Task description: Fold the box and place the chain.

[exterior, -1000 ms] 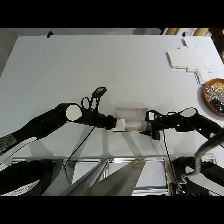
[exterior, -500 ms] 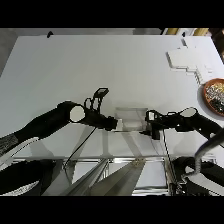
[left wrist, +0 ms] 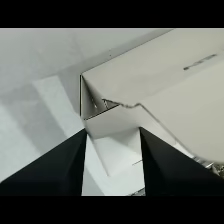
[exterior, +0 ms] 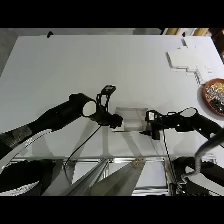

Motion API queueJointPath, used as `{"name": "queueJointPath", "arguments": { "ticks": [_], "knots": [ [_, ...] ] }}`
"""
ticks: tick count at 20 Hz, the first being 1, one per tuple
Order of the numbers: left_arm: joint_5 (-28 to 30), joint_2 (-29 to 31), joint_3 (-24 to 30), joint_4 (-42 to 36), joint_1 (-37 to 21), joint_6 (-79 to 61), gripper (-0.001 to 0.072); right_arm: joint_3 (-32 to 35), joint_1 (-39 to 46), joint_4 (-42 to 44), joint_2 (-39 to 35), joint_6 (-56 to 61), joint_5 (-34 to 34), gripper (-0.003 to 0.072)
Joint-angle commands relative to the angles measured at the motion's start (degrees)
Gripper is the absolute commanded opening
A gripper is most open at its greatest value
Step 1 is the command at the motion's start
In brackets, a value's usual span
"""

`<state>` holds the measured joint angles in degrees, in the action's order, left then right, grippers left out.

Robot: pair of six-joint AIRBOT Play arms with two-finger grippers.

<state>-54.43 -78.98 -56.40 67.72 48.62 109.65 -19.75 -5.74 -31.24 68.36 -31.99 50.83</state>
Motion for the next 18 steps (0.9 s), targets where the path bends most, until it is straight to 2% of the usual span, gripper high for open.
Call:
{"name": "queueJointPath", "arguments": {
  "ticks": [1,8,14,18],
  "knots": [
    [-3.91,-2.69,-3.69,4.15,0.72,5.14,0.0387,-0.04,0.04,0.0,-0.02,0.0,0.02,0.0412],
    [-4.55,-5.9,-7.3,6.88,2.54,10.1,0.0388,-0.04,0.04,0.0,-0.02,0.0,0.17,0.0412],
    [-8.72,-10.43,-11.89,8.24,4.52,13.94,0.0388,-0.04,0.04,0.0,-0.02,0.0,0.22,0.0412],
    [-11.21,-12.39,-12.33,9.99,5.6,18.53,0.0388,-0.04,0.02,0.0,-0.02,0.0,0.24,0.0412]
  ]
}}
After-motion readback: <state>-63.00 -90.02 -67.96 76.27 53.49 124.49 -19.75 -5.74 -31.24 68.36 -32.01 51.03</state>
